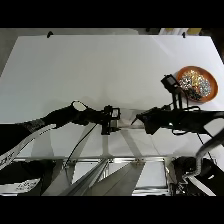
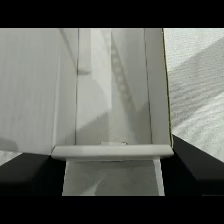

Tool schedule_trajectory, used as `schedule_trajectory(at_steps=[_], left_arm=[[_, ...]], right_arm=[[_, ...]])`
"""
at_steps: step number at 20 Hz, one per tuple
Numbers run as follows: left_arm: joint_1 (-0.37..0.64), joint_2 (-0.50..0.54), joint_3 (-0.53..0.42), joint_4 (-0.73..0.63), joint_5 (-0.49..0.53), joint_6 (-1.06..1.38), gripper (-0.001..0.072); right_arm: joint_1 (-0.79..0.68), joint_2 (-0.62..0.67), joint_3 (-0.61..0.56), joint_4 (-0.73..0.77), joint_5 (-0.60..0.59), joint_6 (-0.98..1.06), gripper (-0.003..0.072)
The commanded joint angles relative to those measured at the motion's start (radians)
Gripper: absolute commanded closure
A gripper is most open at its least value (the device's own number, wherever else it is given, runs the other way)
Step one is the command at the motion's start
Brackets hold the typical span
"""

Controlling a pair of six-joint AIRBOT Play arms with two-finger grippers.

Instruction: Fold the box and place the chain.

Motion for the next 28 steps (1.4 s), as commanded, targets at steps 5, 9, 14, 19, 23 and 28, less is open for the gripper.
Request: schedule_trajectory(at_steps=[5, 9, 14, 19, 23, 28], left_arm=[[0.0, 0.0, 0.0, 0.0, 0.0, 0.0, 0.032], [0.0, 0.0, 0.0, 0.0, 0.0, 0.0, 0.032], [0.0, 0.0, 0.0, 0.0, 0.0, 0.0, 0.032], [0.0, 0.0, 0.0, 0.0, 0.0, 0.0, 0.032], [0.0, 0.0, 0.0, 0.0, 0.0, 0.0, 0.032], [0.0, 0.0, 0.0, 0.0, 0.0, 0.0, 0.032]], right_arm=[[0.018, -0.122, -0.01, -0.082, 0.0, 0.002, 0.0476], [-0.025, -0.112, 0.115, -0.079, 0.082, -0.013, 0.0466], [-0.307, -0.132, 0.351, -0.263, 0.108, -0.023, 0.0673], [-0.613, -0.304, 0.352, -0.321, 0.172, 0.056, 0.0671], [-0.613, -0.453, 0.346, -0.333, 0.174, 0.056, 0.0386], [-0.516, -0.594, 0.331, -0.4, 0.191, 0.057, 0.0382]])
